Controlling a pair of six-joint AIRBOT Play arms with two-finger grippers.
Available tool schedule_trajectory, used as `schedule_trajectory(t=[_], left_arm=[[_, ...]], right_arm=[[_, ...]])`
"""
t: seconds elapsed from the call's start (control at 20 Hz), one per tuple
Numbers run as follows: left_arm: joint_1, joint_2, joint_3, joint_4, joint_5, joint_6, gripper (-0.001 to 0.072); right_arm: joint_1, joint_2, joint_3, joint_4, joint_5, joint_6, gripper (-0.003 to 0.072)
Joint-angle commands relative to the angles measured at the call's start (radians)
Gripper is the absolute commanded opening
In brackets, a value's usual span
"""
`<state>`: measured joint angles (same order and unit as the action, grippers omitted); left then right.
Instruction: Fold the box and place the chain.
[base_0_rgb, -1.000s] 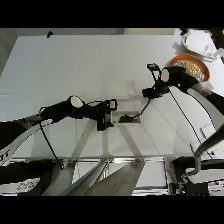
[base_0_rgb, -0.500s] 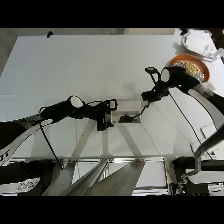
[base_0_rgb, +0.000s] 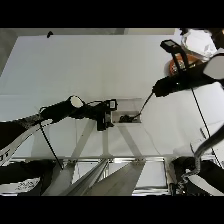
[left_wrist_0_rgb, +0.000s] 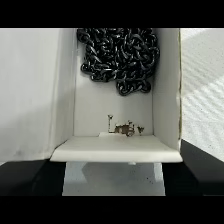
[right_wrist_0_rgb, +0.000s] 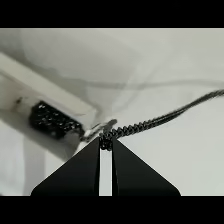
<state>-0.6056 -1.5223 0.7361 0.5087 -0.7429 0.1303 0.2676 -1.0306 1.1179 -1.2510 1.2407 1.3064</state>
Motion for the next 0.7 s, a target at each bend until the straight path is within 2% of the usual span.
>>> schedule_trajectory(t=[0.0,0.15,0.35,0.55,0.65], left_arm=[[0.000,0.001,0.000,0.000,-0.002,0.000,0.0333],[0.000,0.001,0.000,0.000,-0.002,0.000,0.0333],[0.000,0.001,0.000,0.000,-0.002,0.000,0.0333],[-0.001,0.001,0.000,0.000,-0.002,0.000,0.0333],[0.000,0.001,0.000,0.000,-0.002,0.000,0.0333]], right_arm=[[0.067,0.153,0.001,0.103,0.024,-0.080,0.0018],[0.198,0.172,0.001,0.104,-0.006,-0.084,0.0018],[0.334,0.171,0.001,0.069,-0.105,-0.071,0.0018],[0.352,0.168,-0.009,0.023,-0.104,-0.028,0.0018],[0.352,0.167,-0.052,0.028,-0.118,-0.028,0.0018]])
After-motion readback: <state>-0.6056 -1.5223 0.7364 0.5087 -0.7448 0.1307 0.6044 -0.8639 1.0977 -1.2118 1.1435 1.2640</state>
